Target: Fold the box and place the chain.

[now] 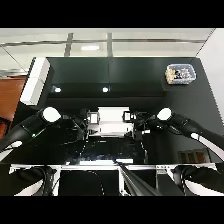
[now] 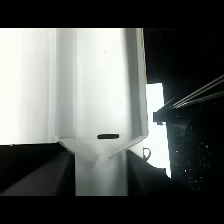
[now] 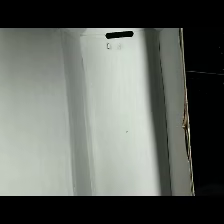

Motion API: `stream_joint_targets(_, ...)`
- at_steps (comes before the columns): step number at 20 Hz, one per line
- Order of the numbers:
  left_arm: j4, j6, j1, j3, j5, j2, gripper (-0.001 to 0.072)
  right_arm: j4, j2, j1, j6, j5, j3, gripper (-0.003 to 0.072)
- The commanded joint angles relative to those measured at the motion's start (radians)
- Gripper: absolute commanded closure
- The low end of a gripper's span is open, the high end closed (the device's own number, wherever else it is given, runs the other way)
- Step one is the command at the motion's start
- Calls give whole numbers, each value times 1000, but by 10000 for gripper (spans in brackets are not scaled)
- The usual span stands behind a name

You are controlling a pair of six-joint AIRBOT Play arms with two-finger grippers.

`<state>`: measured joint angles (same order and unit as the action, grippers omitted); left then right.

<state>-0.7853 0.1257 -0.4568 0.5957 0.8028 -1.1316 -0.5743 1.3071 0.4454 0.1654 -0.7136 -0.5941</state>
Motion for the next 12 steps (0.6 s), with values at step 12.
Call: stream_joint_targets(12,97,-29,-68,32,-14,-57,437,0,1,0,0,0,-1,629)
